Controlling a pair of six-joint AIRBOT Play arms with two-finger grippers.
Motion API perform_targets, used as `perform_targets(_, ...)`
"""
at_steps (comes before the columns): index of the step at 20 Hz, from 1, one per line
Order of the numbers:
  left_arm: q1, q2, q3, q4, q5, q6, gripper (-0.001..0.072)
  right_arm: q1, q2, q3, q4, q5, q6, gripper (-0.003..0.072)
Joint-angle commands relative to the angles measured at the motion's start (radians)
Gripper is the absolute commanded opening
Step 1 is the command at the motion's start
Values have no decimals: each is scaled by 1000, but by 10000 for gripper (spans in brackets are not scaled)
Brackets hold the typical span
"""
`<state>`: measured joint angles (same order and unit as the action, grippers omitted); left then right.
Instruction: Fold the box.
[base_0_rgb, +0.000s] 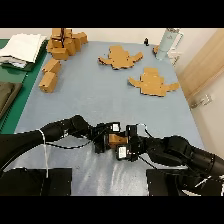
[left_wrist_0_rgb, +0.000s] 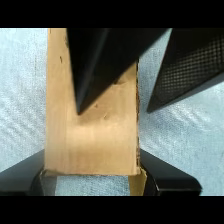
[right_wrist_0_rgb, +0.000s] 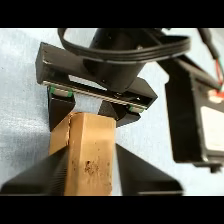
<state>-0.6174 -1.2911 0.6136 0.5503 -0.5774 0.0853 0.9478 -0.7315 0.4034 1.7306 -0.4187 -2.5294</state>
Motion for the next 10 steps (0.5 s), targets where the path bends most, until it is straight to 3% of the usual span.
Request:
perform_targets(1, 1, 1, 1, 0, 0, 0, 477, 0, -8, -1, 2, -1, 0, 517)
perform_targets(9, 1, 1, 1, 0, 0, 0, 477, -1, -63, -1, 2, 33, 1, 494)
perform_targets(10, 1, 1, 1, 0, 0, 0, 477, -1, -63, -1, 2, 32, 2, 403)
